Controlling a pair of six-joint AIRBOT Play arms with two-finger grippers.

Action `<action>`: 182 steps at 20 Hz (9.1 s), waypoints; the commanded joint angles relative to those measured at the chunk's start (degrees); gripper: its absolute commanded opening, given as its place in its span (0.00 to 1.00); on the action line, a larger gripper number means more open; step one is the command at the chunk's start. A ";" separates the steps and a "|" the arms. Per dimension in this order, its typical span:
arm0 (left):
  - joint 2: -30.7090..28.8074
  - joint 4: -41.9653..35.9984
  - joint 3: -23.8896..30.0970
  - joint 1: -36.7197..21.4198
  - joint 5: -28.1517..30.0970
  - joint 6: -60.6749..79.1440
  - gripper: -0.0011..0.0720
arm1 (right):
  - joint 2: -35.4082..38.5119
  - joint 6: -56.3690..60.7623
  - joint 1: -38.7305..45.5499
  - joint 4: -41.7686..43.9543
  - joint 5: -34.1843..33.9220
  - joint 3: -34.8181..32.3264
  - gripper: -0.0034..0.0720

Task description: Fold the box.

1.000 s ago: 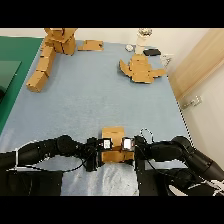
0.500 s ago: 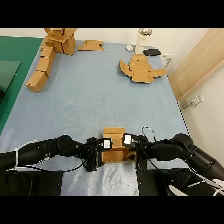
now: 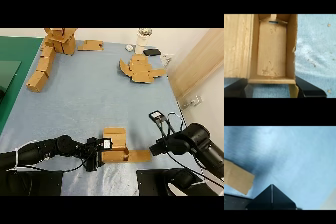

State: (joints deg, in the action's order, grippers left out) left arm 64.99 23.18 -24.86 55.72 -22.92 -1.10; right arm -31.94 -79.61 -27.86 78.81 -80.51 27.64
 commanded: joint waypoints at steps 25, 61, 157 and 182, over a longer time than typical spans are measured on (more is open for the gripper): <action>0.02 0.02 -0.02 -0.04 0.00 0.02 0.76 | -2.91 -6.97 18.08 38.01 7.08 -10.80 0.05; 0.02 0.02 -0.02 -0.04 0.00 0.02 0.76 | -10.99 2.69 -2.45 35.50 18.36 -1.68 0.65; 0.02 0.02 -0.07 -0.04 0.00 0.02 0.76 | -11.39 -48.37 -10.69 43.25 25.09 1.55 0.05; 0.02 0.02 -0.07 -0.04 0.00 0.02 0.76 | -3.37 -41.88 -38.66 10.45 41.18 -4.74 0.68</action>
State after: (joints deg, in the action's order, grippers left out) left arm 64.99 23.18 -24.86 55.72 -22.92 -1.08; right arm -35.99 -127.31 -63.42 95.11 -41.74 22.92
